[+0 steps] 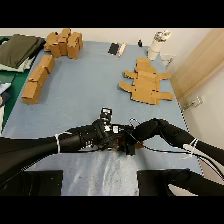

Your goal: Fold the box.

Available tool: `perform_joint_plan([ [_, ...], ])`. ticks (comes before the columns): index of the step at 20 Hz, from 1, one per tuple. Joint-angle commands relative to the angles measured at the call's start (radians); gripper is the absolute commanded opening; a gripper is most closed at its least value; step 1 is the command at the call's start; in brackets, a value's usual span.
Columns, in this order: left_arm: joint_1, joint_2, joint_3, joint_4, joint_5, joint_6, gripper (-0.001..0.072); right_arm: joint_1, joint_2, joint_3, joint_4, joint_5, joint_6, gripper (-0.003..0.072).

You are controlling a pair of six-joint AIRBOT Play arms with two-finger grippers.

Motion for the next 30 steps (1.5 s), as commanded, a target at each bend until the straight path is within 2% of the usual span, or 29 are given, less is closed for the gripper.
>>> perform_joint_plan([
  [1, 0.002, 0.001, 0.016, 0.005, -0.023, 0.002, 0.0531, 0.001, 0.0, 0.0, 0.001, 0.0, 0.0, 0.0503],
  [9, 0.013, 0.001, 0.019, 0.01, -0.03, 0.004, 0.0531, 0.001, 0.0, 0.0, 0.001, 0.0, 0.0, 0.0503],
  [20, 0.011, 0.192, 0.031, 0.008, -0.269, 0.116, 0.0531, 0.001, 0.0, 0.0, 0.001, 0.0, 0.0, 0.0503],
  [21, 0.011, 0.2, 0.031, 0.007, -0.29, 0.138, 0.0513, 0.001, 0.0, 0.0, 0.001, 0.0, 0.0, 0.0503],
  [22, 0.011, 0.202, 0.03, 0.006, -0.312, 0.172, 0.0289, 0.001, 0.0, 0.0, 0.001, 0.0, 0.0, 0.0503],
  [23, 0.011, 0.203, 0.029, -0.008, -0.329, 0.244, 0.0014, 0.001, 0.0, 0.0, 0.001, 0.0, 0.0, 0.0503],
  [25, 0.011, 0.204, 0.019, -0.07, -0.307, 0.418, 0.0012, 0.001, 0.0, 0.0, 0.001, 0.0, 0.0, 0.0503],
  [28, 0.013, 0.243, -0.026, -0.222, -0.135, 0.689, 0.0012, 0.001, 0.0, 0.0, 0.001, 0.0, 0.0, 0.0503],
  [30, 0.015, 0.274, -0.069, -0.256, -0.08, 0.874, 0.0012, 0.001, 0.0, 0.0, 0.001, 0.0, 0.0, 0.0503],
])
